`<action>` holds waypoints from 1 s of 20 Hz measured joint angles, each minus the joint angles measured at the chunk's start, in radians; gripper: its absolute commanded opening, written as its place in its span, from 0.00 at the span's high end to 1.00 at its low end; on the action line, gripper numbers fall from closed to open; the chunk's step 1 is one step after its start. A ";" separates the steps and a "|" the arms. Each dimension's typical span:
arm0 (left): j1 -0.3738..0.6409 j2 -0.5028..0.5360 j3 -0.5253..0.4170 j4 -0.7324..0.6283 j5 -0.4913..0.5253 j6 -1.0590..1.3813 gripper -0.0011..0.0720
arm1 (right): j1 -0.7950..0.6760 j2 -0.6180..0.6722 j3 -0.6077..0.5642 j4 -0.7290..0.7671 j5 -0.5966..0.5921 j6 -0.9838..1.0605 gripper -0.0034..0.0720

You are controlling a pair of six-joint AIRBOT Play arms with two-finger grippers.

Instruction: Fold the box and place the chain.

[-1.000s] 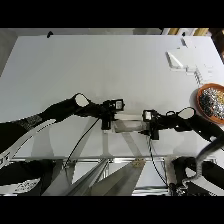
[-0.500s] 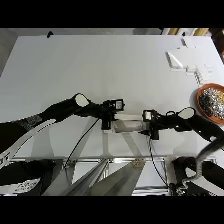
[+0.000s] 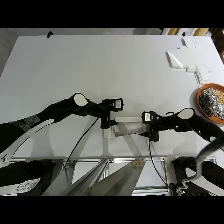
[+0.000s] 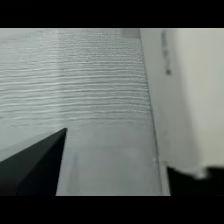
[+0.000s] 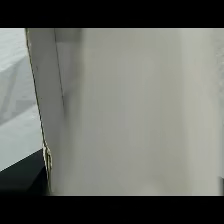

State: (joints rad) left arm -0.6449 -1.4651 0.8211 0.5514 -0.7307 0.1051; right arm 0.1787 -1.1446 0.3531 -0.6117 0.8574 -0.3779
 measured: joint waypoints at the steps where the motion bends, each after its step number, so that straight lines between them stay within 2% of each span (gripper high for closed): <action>1: 0.009 0.015 0.000 0.004 -0.008 -0.006 0.03 | 0.000 0.000 0.000 0.003 -0.002 0.003 0.43; 5: 0.060 0.091 0.000 0.090 -0.068 -0.099 0.04 | 0.000 0.000 0.000 0.008 -0.011 0.006 0.43; 6: 0.071 0.111 0.000 0.130 -0.093 -0.136 0.14 | 0.000 0.000 0.000 0.008 -0.011 0.006 0.43; 9: 0.085 0.187 0.000 0.270 -0.185 -0.269 0.73 | 0.000 0.000 0.000 0.007 -0.010 0.005 0.43; 10: 0.080 0.214 0.000 0.312 -0.212 -0.307 0.99 | 0.000 0.000 0.000 0.007 -0.010 0.005 0.43; 13: 0.025 0.302 0.000 0.401 -0.255 -0.439 0.98 | 0.000 0.000 0.000 0.007 -0.009 0.003 0.43; 16: -0.085 0.354 0.000 0.442 -0.233 -0.592 0.98 | 0.000 0.000 0.000 0.007 -0.009 0.003 0.43; 18: -0.165 0.362 0.000 0.454 -0.193 -0.645 0.98 | 0.000 0.000 0.000 0.006 -0.008 0.003 0.43; 20: -0.231 0.349 0.000 0.446 -0.107 -0.678 0.98 | 0.000 0.000 0.000 0.006 -0.008 0.003 0.43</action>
State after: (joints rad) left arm -0.8761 -1.1164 0.8207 0.9970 -0.8379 -0.5728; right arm 0.1783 -1.1446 0.3531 -0.6052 0.8490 -0.3748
